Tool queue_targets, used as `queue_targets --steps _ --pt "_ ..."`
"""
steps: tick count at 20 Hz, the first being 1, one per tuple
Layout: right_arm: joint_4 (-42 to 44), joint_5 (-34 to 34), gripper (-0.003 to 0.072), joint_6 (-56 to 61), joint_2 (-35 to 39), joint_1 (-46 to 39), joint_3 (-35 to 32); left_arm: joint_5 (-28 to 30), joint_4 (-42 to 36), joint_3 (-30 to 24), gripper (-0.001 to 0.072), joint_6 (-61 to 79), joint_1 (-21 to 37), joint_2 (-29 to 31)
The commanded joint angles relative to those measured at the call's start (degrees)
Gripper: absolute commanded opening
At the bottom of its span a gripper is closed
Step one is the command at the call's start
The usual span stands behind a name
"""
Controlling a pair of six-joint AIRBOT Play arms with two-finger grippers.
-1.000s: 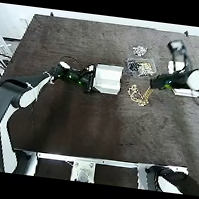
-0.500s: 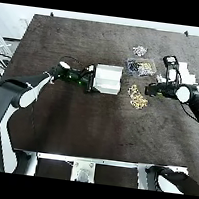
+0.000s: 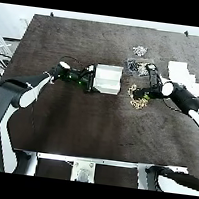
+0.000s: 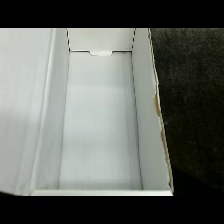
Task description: Fold the box and place the chain.
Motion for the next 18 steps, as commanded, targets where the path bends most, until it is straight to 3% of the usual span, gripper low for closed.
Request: queue_targets --steps 1,9,11,16,17,18 --pt "2.32 0.66 0.0341 -2.62 -3.93 0.04 1.18 0.00 0.00 0.02 0.0414 0.02 0.02 0.02" --pt "2.40 3.08 0.0339 -5.62 -10.05 0.09 6.73 0.00 0.00 0.02 0.0415 0.02 0.02 0.04" --pt "1.53 4.85 0.0297 -5.62 -11.63 0.07 8.63 0.00 0.00 0.02 0.0414 0.02 0.02 0.04" --pt "-1.03 7.43 0.0287 -5.60 -14.10 0.02 9.75 0.00 0.00 0.02 0.0415 0.02 0.02 0.02" --pt "-1.14 7.96 0.0239 -5.60 -14.73 0.02 9.75 0.00 0.00 0.02 0.0414 0.02 0.02 0.04" --pt "-1.22 8.04 0.0071 -6.34 -15.06 0.02 9.75 0.00 0.00 0.02 0.0414 0.02 0.02 0.02"
